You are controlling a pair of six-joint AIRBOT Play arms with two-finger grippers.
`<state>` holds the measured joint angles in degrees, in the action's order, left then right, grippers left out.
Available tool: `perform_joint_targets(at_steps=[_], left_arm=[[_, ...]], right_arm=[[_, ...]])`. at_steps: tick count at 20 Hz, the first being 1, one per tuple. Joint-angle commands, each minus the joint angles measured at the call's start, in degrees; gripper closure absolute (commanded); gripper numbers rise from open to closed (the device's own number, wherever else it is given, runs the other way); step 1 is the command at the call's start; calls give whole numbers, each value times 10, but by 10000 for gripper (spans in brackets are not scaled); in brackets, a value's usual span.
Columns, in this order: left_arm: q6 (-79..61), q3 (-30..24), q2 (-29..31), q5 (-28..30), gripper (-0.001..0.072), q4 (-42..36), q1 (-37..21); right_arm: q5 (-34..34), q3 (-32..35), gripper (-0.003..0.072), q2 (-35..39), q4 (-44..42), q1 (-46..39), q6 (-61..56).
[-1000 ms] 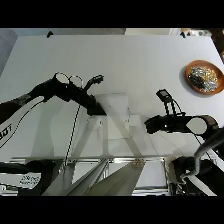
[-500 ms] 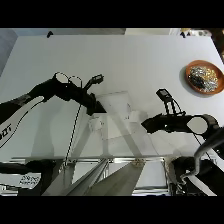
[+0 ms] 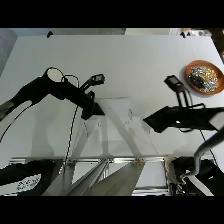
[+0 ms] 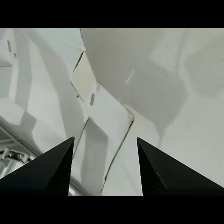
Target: Fold the box and place the chain.
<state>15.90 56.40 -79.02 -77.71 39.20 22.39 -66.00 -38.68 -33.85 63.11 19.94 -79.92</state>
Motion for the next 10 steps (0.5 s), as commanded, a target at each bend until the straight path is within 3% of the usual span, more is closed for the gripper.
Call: perform_joint_targets(at_steps=[1, 5, 10], left_arm=[[-22, -44, 70, 31, 711, -2, 17], [-116, -88, 74, 92, 709, -13, 21], [-187, -88, 8, 150, 704, -29, 38]], right_arm=[[-78, -21, 219, 101, 70, 0, -67], [-84, -21, 220, 201, 70, 0, -86], [-79, -20, 220, 208, 77, 0, -86]])
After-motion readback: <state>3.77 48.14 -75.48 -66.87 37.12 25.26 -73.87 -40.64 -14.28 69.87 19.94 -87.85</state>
